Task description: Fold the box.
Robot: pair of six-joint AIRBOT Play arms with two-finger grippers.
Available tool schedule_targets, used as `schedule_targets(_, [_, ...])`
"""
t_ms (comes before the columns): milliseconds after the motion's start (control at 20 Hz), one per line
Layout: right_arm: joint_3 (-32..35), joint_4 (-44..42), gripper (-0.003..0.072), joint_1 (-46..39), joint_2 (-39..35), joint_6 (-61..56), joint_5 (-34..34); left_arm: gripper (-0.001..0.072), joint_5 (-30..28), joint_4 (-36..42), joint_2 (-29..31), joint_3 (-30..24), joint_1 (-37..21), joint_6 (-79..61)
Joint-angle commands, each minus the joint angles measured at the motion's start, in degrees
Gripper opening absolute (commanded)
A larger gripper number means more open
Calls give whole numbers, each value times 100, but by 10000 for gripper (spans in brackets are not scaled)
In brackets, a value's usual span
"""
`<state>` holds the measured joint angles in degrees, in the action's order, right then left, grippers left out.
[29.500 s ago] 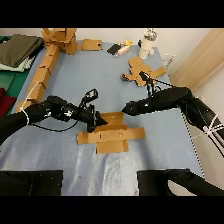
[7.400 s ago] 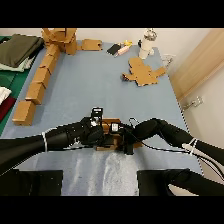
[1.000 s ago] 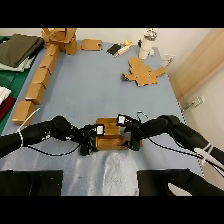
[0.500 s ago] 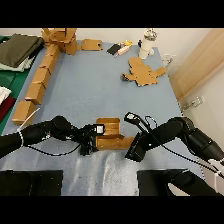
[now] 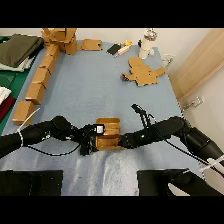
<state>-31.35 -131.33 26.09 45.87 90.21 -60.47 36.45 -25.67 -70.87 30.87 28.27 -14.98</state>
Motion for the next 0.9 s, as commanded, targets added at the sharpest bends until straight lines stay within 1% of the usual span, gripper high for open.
schedule_targets(0, [-166,-498,5,4,240,-175,603,597,2,-2,-2,2,-2,0])
schedule_targets(100, [-444,-479,5,-11,481,-13,761,597,0,-2,-2,2,-2,0])
schedule_targets(250, [-817,-450,5,-48,1147,422,1165,597,-2,-2,-2,2,-2,-2])
schedule_targets(400, [-1130,-435,5,-101,2009,807,1250,597,0,-2,-2,2,-2,0])
schedule_targets(500, [-1165,-420,4,-70,2393,979,1231,598,2,-2,-2,2,-2,0])
schedule_targets(650, [-1161,-393,4,9,2621,1150,1182,598,7,-2,-2,2,-2,0])
schedule_targets(850, [-1154,-302,3,22,2623,1187,1176,597,7,-2,-2,2,-2,0])
